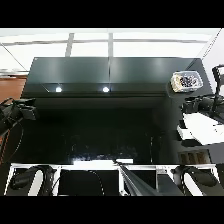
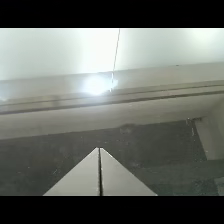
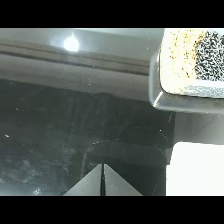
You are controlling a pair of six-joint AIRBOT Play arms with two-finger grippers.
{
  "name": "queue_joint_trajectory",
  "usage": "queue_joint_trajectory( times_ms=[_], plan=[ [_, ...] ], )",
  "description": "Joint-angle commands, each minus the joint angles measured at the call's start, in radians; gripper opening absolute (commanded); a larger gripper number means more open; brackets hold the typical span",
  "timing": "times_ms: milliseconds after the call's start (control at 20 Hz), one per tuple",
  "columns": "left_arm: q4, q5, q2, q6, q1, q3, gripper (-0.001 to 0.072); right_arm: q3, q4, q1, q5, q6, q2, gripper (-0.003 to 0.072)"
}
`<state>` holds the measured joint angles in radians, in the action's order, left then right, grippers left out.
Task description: Fold the box and place the chain.
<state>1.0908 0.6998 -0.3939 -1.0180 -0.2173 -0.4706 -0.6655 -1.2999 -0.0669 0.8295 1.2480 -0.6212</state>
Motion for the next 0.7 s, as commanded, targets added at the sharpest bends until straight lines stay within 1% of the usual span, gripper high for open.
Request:
queue_joint_trajectory(
  times_ms=[0,550,600,650],
  plan=[
    [0.0,0.0,0.0,0.0,0.0,0.0,0.0027,0.0,0.0,0.0,0.0,0.0,0.001,0.0018],
    [0.0,0.0,0.0,0.0,0.0,0.0,0.0027,0.0,0.0,0.0,0.0,0.0,0.001,0.0018],
    [0.0,0.0,0.0,0.0,0.0,0.0,0.0026,0.0,0.003,0.0,-0.004,0.001,0.001,0.0018],
    [0.0,0.0,0.0,0.0,0.0,0.0,0.0027,0.0,0.026,0.0,-0.035,0.0,0.0,0.0018]
  ],
)
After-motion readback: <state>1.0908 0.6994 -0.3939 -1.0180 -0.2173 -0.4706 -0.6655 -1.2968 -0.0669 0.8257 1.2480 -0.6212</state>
